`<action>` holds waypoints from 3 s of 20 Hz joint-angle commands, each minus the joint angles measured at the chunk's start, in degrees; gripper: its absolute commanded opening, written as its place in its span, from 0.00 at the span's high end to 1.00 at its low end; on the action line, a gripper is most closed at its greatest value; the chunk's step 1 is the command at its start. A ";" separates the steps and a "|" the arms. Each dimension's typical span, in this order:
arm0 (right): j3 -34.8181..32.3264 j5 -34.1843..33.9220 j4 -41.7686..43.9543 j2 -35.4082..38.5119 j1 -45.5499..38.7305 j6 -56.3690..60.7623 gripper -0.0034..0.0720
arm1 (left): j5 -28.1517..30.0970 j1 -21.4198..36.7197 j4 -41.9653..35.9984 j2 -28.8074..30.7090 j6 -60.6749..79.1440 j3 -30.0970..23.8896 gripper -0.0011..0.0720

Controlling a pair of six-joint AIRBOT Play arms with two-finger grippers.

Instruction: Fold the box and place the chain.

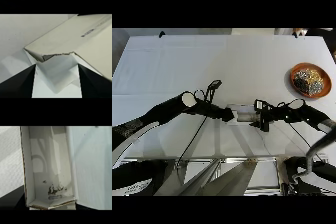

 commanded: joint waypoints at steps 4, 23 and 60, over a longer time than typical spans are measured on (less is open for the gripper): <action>-0.02 0.02 0.00 0.02 0.00 0.00 0.51 | 0.44 -3.26 11.93 -0.04 -16.90 2.73 0.19; -0.02 0.02 0.00 0.02 0.00 0.00 0.51 | -9.60 -9.35 28.83 -9.64 -41.55 17.81 0.32; -0.02 0.02 0.00 0.02 0.00 0.00 0.51 | -16.59 -6.71 22.84 -8.70 -49.40 18.29 0.39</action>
